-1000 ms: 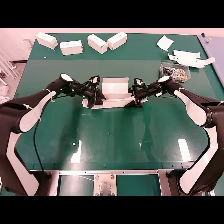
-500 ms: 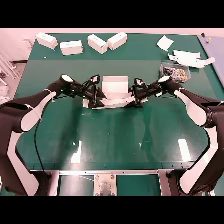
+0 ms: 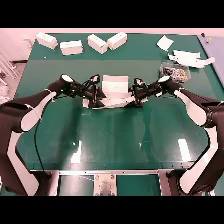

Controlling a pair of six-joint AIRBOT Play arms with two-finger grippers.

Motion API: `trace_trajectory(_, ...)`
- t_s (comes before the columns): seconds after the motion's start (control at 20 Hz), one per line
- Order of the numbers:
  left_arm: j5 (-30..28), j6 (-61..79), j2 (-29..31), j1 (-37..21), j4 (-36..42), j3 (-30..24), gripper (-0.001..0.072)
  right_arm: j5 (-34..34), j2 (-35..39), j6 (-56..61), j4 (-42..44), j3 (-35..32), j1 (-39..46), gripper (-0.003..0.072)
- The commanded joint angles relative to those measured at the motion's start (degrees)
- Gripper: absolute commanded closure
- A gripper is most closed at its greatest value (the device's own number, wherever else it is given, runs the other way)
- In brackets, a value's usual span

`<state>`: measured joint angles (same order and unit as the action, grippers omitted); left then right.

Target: Fold the box and place the chain.

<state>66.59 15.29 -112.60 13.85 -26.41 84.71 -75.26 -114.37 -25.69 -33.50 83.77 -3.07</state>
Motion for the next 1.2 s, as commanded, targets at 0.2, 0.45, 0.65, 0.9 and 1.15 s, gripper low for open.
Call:
trace_trajectory(0.2,-2.4,0.2,0.5,-2.5,-0.7,0.2,0.0269,0.0,0.0,0.0,0.0,0.0,0.0,0.0176)
trace_trajectory(0.45,4.9,0.2,3.0,-6.1,-0.5,0.3,0.054,0.0,0.0,0.0,0.0,0.0,0.0,0.0177)
trace_trajectory(0.65,9.8,-3.5,6.8,-8.2,-0.5,0.3,0.0689,0.0,0.0,0.0,0.0,0.0,0.0,0.0177)
trace_trajectory(0.9,7.1,-29.8,10.9,-13.3,-1.2,0.1,0.0693,0.0,0.0,0.0,0.0,0.0,0.0,0.0176)
trace_trajectory(1.15,0.6,-48.3,14.1,-16.0,-7.4,-5.6,0.0695,0.0,0.0,0.0,0.0,0.0,0.0,0.0176)
